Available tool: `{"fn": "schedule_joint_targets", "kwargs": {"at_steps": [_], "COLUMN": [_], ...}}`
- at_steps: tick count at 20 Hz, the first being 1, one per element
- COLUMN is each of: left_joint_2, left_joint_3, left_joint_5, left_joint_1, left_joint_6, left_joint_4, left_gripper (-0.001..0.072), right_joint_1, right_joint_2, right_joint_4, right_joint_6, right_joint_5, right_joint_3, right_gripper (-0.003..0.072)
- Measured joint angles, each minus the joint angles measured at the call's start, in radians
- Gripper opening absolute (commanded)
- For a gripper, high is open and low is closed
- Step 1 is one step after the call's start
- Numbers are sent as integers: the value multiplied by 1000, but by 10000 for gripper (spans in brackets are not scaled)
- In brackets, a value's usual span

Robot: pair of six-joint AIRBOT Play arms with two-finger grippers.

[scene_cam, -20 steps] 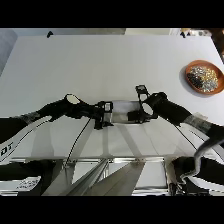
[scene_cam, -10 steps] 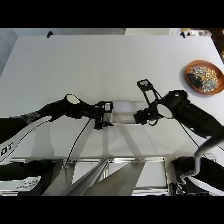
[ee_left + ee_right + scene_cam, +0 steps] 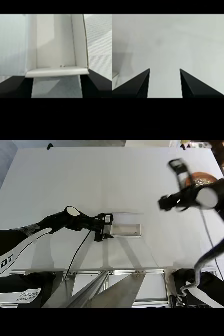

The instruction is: Fold the box and place the chain.

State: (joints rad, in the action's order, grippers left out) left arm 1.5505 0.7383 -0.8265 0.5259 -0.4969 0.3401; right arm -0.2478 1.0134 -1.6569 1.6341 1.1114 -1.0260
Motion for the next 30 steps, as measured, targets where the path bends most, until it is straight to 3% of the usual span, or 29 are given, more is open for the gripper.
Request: {"fn": "schedule_joint_targets", "kwargs": {"at_steps": [4,6,12,20,30], "left_joint_2": [0,0,0,0,0], "left_joint_3": [0,0,0,0,0], "left_joint_5": [0,0,0,0,0], "left_joint_1": [0,0,0,0,0], "left_joint_6": [0,0,0,0,0], "left_joint_4": [0,0,0,0,0], "left_gripper": [273,273,273,273,273], "right_joint_1": [237,326,482,547,554], "right_joint_2": [107,185,448,673,763], "right_joint_4": [0,3,7,15,40], "right_joint_6": [-75,-97,-117,-101,-57], "right_joint_5": [-71,-102,-159,-246,-281], "right_joint_3": [-96,-151,-322,-405,-412], "right_gripper": [339,339,295,295,220]}}
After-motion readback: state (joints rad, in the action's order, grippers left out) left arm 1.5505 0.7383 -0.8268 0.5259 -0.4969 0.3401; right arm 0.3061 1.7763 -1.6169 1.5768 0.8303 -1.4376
